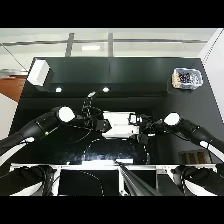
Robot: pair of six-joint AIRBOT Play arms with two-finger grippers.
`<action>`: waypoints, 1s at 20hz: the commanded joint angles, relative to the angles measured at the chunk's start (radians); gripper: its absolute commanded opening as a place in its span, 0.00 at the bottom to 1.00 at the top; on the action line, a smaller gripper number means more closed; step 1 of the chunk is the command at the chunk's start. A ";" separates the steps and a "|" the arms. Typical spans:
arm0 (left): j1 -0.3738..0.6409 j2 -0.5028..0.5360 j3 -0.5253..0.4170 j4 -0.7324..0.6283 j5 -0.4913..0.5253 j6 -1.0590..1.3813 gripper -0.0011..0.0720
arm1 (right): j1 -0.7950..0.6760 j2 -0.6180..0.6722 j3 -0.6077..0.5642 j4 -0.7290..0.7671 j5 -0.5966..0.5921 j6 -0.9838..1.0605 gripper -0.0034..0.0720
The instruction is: Fold the box and place the chain.
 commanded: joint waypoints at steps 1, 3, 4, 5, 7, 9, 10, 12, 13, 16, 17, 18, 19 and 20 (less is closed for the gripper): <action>-0.027 -0.017 0.022 0.098 0.016 -0.126 0.77 | 0.000 0.000 0.000 0.001 0.000 0.000 0.66; -0.026 -0.017 0.022 0.143 0.016 -0.161 0.77 | 0.000 0.000 0.000 0.001 0.000 0.000 0.66; -0.027 -0.017 0.022 0.158 0.013 -0.176 0.79 | 0.000 0.000 0.000 0.001 0.000 0.000 0.66; -0.027 -0.017 0.022 0.161 0.011 -0.176 0.79 | 0.000 0.000 0.000 0.001 0.000 0.000 0.66; -0.027 -0.017 0.023 0.161 0.011 -0.176 0.81 | 0.000 0.000 0.000 0.001 0.000 0.000 0.66; -0.028 -0.017 0.023 0.160 0.000 -0.178 0.81 | 0.000 0.000 0.000 0.001 0.000 0.000 0.66; -0.035 -0.018 0.026 0.163 -0.012 -0.181 0.81 | 0.000 0.000 0.000 0.001 0.000 0.000 0.66; -0.060 -0.027 0.050 0.229 -0.045 -0.248 0.81 | 0.000 0.000 0.000 0.000 0.000 0.000 0.66; -0.080 -0.033 0.068 0.288 -0.058 -0.317 0.81 | 0.000 0.000 0.000 0.000 0.000 0.000 0.66; -0.137 -0.078 0.149 0.456 -0.136 -0.523 0.68 | 0.000 0.000 0.000 0.000 0.000 0.000 0.66; -0.153 -0.104 0.184 0.483 -0.177 -0.561 0.68 | 0.000 0.000 0.000 0.000 0.000 0.000 0.66; -0.166 -0.127 0.216 0.495 -0.208 -0.572 0.68 | 0.000 0.000 0.000 0.000 0.000 0.000 0.66; -0.179 -0.147 0.242 0.512 -0.230 -0.595 0.68 | 0.000 0.000 0.000 0.000 0.000 0.000 0.66; -0.192 -0.167 0.265 0.537 -0.251 -0.626 0.67 | 0.000 0.000 0.000 0.000 0.000 0.000 0.66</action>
